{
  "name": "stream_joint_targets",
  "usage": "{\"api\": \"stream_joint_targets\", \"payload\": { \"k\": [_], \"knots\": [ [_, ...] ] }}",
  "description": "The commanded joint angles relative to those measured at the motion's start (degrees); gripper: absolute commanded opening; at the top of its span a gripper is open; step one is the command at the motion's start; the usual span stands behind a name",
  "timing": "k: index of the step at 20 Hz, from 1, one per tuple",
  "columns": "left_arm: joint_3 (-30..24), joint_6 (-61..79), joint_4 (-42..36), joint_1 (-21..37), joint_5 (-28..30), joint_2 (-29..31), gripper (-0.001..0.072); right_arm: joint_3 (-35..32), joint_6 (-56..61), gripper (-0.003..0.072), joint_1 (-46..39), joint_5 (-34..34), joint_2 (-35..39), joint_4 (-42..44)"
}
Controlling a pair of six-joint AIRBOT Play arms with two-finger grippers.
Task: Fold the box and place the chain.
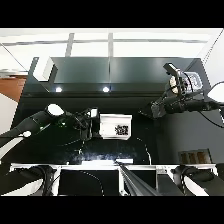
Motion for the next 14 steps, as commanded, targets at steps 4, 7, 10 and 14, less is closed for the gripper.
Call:
{"api": "stream_joint_targets", "payload": {
  "k": [4,7,10,14],
  "knots": [
    [0.0,0.9,-0.8,-0.3,1.5,-0.7,0.0718,0.0,0.0,0.0573,0.0,0.0,0.0,0.0],
    [0.2,1.0,-0.3,-1.6,2.8,-1.4,0.0710,0.0,0.0,0.0574,0.0,0.0,0.0,0.0],
    [0.2,1.0,-0.2,-1.7,2.9,-1.4,0.0594,0.0,0.0,0.0574,0.0,0.0,0.0,0.0],
    [0.2,1.0,-0.1,-1.7,2.9,-1.4,0.0390,0.0,0.2,0.0670,0.0,-1.3,0.0,0.0]
  ]
}}
